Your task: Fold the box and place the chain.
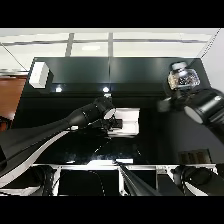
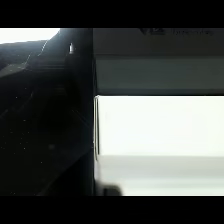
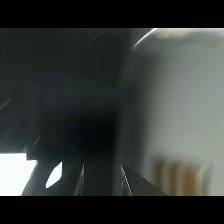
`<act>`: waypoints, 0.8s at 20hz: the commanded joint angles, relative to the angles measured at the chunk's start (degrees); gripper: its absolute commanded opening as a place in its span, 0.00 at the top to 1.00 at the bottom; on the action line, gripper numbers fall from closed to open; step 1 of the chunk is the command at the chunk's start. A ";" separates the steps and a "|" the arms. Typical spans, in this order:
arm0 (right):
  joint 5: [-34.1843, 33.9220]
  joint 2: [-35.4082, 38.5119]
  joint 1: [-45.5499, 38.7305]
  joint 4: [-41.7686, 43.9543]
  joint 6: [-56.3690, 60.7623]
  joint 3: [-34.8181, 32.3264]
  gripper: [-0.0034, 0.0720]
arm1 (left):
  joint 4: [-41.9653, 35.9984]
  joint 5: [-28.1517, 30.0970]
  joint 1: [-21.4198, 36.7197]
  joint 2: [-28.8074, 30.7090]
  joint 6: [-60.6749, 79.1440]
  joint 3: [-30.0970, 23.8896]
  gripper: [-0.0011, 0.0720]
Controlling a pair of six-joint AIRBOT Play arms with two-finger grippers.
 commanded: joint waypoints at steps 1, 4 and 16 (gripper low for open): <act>-22.84 1.07 -12.37 -12.98 1.44 -4.04 0.58 | 0.00 -0.04 0.04 -0.02 0.09 0.02 0.95; -36.98 -7.76 -25.16 -6.19 4.48 -3.39 0.01 | 0.00 -0.07 0.04 -0.02 0.09 0.02 0.95; -15.15 -52.19 -40.00 28.63 -17.27 38.34 0.04 | 0.00 0.11 0.04 -0.02 0.07 0.02 0.95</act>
